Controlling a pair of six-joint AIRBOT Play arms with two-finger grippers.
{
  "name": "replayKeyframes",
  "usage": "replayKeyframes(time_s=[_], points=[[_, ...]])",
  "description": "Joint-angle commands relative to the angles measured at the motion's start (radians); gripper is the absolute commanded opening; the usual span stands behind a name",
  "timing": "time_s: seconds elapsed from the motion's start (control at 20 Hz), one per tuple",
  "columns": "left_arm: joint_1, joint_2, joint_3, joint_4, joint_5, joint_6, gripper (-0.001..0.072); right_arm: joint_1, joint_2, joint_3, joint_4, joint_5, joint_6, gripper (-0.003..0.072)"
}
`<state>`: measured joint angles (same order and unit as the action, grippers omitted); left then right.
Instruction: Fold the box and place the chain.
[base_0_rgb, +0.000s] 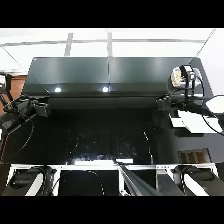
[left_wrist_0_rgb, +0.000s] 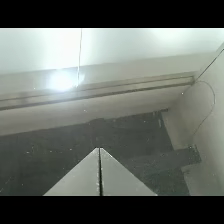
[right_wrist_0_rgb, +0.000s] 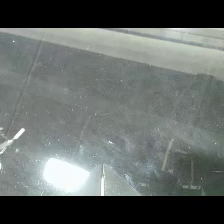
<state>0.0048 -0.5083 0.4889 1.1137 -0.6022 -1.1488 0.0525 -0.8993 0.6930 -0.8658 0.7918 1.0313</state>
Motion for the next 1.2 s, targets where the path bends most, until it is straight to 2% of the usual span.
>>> replayKeyframes(time_s=[0.0, 0.4, 0.55, 0.65, 0.7, 0.75, 0.85, 0.9, 1.0, 1.1, 1.15], points=[[-0.001, 0.001, 0.000, 0.000, 0.000, 0.000, 0.0030, 0.000, 0.001, 0.000, 0.000, 0.000, 0.000, 0.0019], [-0.001, 0.001, 0.000, 0.000, 0.000, 0.000, 0.0030, 0.000, 0.001, 0.000, 0.001, -0.001, 0.000, 0.0019], [-0.001, 0.001, 0.000, 0.000, 0.000, 0.000, 0.0030, 0.000, 0.001, 0.000, 0.038, -0.119, 0.001, 0.0019], [-0.001, 0.001, 0.000, 0.000, 0.000, 0.000, 0.0030, 0.002, -0.002, 0.000, 0.060, -0.154, -0.003, 0.0026], [-0.001, 0.001, 0.000, 0.000, 0.000, 0.000, 0.0030, -0.002, -0.003, 0.000, 0.038, -0.197, -0.002, 0.0286], [-0.001, 0.001, 0.000, 0.000, 0.000, 0.000, 0.0030, -0.011, -0.004, 0.000, -0.007, -0.239, 0.000, 0.0708], [-0.001, 0.001, 0.000, 0.000, 0.019, 0.000, 0.0031, -0.059, -0.012, 0.001, -0.164, -0.293, 0.065, 0.0707], [-0.001, 0.001, 0.000, -0.002, 0.049, -0.002, 0.0030, -0.122, -0.025, 0.004, -0.294, -0.309, 0.174, 0.0707], [-0.001, 0.000, 0.000, -0.031, 0.080, -0.007, 0.0030, -0.328, -0.080, 0.039, -0.529, -0.309, 0.413, 0.0706], [-0.001, -0.012, 0.000, -0.027, 0.098, -0.008, 0.0035, -0.583, -0.163, 0.101, -0.571, -0.296, 0.497, 0.0706], [-0.001, -0.025, 0.000, -0.027, 0.098, -0.008, 0.0164, -0.708, -0.211, 0.146, -0.546, -0.252, 0.506, 0.0706]])
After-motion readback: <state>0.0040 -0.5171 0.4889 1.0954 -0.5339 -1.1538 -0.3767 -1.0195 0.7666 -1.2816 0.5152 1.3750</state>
